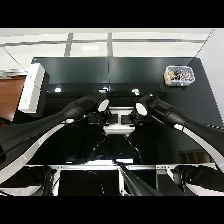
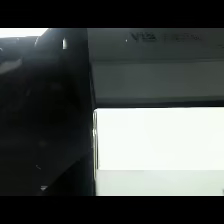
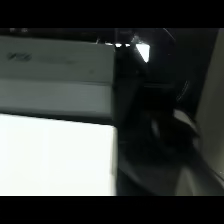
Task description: Fold the box and place the chain.
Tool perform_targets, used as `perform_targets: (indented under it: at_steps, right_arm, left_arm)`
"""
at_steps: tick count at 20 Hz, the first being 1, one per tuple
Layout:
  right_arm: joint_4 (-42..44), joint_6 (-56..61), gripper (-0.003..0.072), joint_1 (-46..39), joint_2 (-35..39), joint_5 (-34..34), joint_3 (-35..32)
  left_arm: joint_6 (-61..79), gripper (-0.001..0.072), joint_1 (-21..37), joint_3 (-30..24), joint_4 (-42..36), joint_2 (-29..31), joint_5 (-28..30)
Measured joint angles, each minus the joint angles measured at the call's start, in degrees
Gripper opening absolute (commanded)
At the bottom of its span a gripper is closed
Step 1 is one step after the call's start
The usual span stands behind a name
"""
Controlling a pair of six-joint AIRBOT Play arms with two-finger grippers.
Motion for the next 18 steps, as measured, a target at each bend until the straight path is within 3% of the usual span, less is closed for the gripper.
perform_targets:
  at_steps: [7,9,10,14,15,17,18]
  right_arm:
    - [-0.1,0.3,0.0204,0.1,-0.5,1.0,0.0]
    - [-0.3,0.3,0.0049,0.1,-1.0,1.8,0.0]
    - [-0.6,0.7,0.0011,0.1,-1.2,2.0,0.0]
    - [-0.7,0.8,0.0014,0.1,-1.4,2.2,0.0]
    - [-0.7,0.9,0.0039,0.1,-1.5,2.2,0.0]
    - [-0.7,0.9,0.0256,0.1,-1.5,2.4,0.0]
    - [-0.8,1.3,0.0323,0.1,-1.5,2.4,0.0]
  left_arm:
    - [-0.1,0.0026,0.0,0.0,-0.5,0.0,0.2]
    - [-0.1,0.0026,0.0,0.0,-0.5,0.0,0.2]
    - [-0.3,0.0026,0.0,0.0,-0.6,0.0,0.1]
    - [-0.3,0.0026,0.0,0.0,-0.6,0.0,0.0]
    - [-0.3,0.0026,0.0,0.0,-0.6,0.0,0.0]
    - [0.0,0.0026,0.0,0.0,-0.2,0.0,0.2]
    - [0.0,0.0026,0.0,0.0,-0.3,0.0,0.2]
